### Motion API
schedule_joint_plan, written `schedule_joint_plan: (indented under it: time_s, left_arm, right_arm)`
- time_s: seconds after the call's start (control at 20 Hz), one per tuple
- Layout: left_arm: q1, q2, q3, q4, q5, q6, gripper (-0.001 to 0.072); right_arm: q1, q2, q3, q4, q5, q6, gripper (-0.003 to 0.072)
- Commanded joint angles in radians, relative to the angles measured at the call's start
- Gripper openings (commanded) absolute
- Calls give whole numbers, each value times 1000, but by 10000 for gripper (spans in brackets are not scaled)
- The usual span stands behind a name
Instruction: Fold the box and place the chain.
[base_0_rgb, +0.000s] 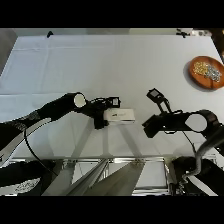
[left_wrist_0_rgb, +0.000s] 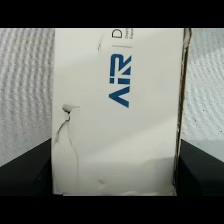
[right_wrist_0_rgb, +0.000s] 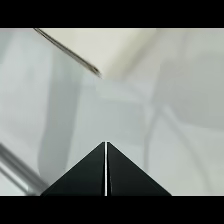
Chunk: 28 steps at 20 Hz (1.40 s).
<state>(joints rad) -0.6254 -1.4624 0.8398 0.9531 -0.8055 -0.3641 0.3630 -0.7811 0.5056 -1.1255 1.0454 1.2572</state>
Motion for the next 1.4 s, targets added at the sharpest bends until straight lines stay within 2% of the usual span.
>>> schedule_joint_plan:
  time_s: [0.0, 0.1, 0.25, 0.35, 0.45, 0.55, 0.65, 0.75, 0.8, 1.0, 1.1, 1.2, 1.25, 1.35]
  left_arm:
    - [0, 1, 1, -8, -2, 0, 348]
    - [0, 1, 1, -32, 2, 0, 344]
    - [14, 27, 1, 7, 20, -69, 336]
    - [66, 73, 2, 37, 55, -160, 336]
    - [163, 133, 1, 121, 100, -304, 336]
    - [285, 192, 1, 283, 108, -494, 336]
    - [428, 241, 1, 509, 77, -716, 341]
    - [588, 273, 1, 663, 20, -858, 354]
    - [669, 282, 1, 682, 0, -871, 354]
    - [948, 288, 1, 595, -8, -875, 355]
    - [1026, 288, 1, 562, -16, -875, 357]
    - [1058, 288, 1, 520, -27, -872, 358]
    - [1057, 288, 1, 523, -34, -867, 426]
    - [1056, 287, 1, 523, -45, -863, 646]
  right_arm:
    - [-136, 8, 1, -119, 240, 152, 12]
    - [-182, 8, 1, -141, 268, 159, 12]
    - [-205, 8, 1, -152, 273, 159, 13]
    - [-205, 8, 1, -155, 262, 156, 14]
    - [-205, 8, 1, -154, 229, 156, 14]
    - [-205, 8, 1, -152, 216, 156, 14]
    - [-205, 8, 1, -153, 219, 156, 14]
    - [-205, 8, 1, -153, 223, 156, 14]
    - [-205, 8, 1, -153, 221, 156, 14]
    - [-205, 8, 1, -153, 222, 156, 14]
    - [-205, 8, 1, -153, 222, 156, 14]
    - [-205, 8, 1, -153, 222, 156, 14]
    - [-205, 8, 1, -153, 222, 156, 14]
    - [-205, 8, 1, -153, 222, 156, 14]
